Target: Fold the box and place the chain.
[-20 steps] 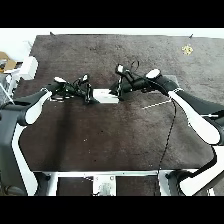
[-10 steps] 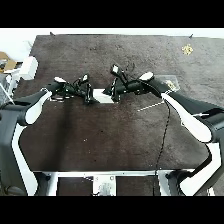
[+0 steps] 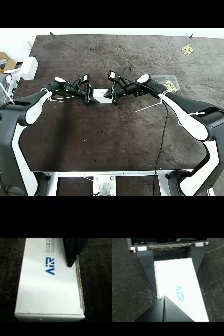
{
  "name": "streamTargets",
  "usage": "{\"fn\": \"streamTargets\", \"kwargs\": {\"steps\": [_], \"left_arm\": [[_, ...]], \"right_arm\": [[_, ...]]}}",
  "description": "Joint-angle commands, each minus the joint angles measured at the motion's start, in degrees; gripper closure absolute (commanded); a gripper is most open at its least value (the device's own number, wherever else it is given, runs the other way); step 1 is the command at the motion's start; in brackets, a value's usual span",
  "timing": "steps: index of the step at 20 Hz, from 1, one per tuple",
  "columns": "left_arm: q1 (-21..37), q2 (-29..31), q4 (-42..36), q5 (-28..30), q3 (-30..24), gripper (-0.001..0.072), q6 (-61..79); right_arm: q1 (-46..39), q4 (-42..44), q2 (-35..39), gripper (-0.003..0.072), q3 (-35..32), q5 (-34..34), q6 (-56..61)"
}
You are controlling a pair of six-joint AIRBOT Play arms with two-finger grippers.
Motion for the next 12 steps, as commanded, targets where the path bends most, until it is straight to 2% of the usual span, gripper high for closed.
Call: {"fn": "streamTargets", "kwargs": {"steps": [1, 5, 8, 10, 12], "left_arm": [[0.04, 0.02, -0.04, -0.07, -0.02, 0.0364, -0.15], [0.04, 0.02, -0.04, -0.07, -0.02, 0.0364, -0.15], [0.04, 0.02, -0.04, -0.07, -0.02, 0.0364, -0.15], [0.04, 0.02, -0.04, -0.07, -0.02, 0.0364, -0.15], [0.04, 0.02, -0.04, -0.07, -0.02, 0.0364, -0.15]], "right_arm": [[-0.85, 1.70, 1.70, 0.0681, -0.02, -0.22, 0.02], [-2.62, 9.20, 10.05, 0.0682, -0.04, -1.62, 1.75], [-3.04, 7.28, 19.93, 0.0683, -1.79, -5.66, 9.11], [-3.04, 5.68, 27.78, 0.0683, -6.45, -10.10, 11.76], [-3.04, 4.31, 37.07, 0.0683, -14.14, -17.46, 14.29]]}}
